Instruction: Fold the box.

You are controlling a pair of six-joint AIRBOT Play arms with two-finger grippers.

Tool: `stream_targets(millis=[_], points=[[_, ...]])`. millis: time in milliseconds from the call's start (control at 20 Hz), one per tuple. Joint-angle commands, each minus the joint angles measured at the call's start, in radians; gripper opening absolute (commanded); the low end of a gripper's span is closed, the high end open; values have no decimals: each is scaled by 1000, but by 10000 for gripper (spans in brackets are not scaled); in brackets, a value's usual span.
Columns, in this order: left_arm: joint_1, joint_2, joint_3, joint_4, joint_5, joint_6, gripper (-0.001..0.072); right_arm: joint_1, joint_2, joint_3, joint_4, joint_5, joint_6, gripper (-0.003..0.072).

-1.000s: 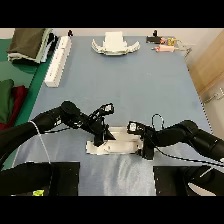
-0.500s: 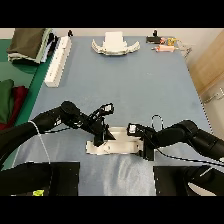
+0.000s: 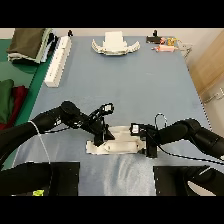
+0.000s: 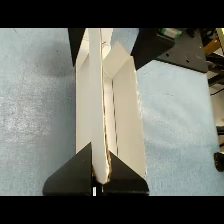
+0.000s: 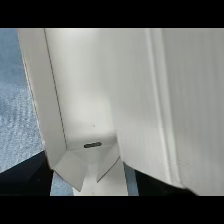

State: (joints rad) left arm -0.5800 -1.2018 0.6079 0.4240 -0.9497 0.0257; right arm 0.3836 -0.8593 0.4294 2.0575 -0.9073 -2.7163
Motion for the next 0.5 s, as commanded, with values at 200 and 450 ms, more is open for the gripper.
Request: stream_targets(millis=[200,450], points=[[0,1,0,1,-3,0,16,-39,-33,-16,108,-25,-177,712],[0,1,0,1,-2,0,16,-39,-46,-36,101,-27,-182,712]])
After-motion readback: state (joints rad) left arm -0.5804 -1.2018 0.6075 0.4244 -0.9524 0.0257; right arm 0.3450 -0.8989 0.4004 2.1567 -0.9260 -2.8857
